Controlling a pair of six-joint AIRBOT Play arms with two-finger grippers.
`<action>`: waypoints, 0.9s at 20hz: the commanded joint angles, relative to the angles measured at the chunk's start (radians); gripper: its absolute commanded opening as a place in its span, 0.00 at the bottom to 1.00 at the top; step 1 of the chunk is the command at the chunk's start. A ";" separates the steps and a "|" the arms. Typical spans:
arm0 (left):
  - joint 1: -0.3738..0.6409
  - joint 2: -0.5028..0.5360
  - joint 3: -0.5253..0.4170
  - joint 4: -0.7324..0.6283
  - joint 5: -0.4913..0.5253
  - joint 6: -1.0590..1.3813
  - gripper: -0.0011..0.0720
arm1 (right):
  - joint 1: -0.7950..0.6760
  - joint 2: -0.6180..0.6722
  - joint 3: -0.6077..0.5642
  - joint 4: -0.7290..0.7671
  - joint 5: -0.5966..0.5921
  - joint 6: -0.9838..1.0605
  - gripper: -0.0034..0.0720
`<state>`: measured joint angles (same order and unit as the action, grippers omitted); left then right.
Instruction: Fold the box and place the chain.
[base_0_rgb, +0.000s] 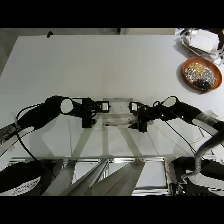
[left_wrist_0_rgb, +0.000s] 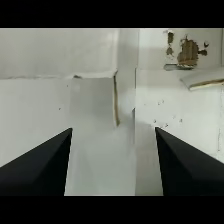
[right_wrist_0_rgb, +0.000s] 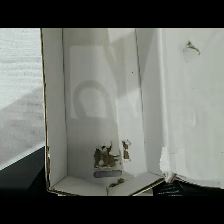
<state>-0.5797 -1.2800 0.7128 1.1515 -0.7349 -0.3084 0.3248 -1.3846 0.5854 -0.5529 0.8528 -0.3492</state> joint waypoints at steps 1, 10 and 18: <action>-0.023 -0.002 -0.016 -0.035 0.026 0.090 0.80 | 0.000 0.001 0.001 0.000 0.000 0.000 0.58; -0.027 -0.022 -0.025 -0.034 0.048 0.103 0.79 | 0.000 0.001 0.001 0.000 0.000 0.000 0.58; -0.023 0.043 -0.025 -0.026 0.039 0.103 0.77 | 0.000 0.001 0.001 0.000 0.000 0.000 0.58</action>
<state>-0.6041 -1.2640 0.6880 1.1236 -0.6895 -0.2050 0.3248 -1.3846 0.5854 -0.5529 0.8524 -0.3492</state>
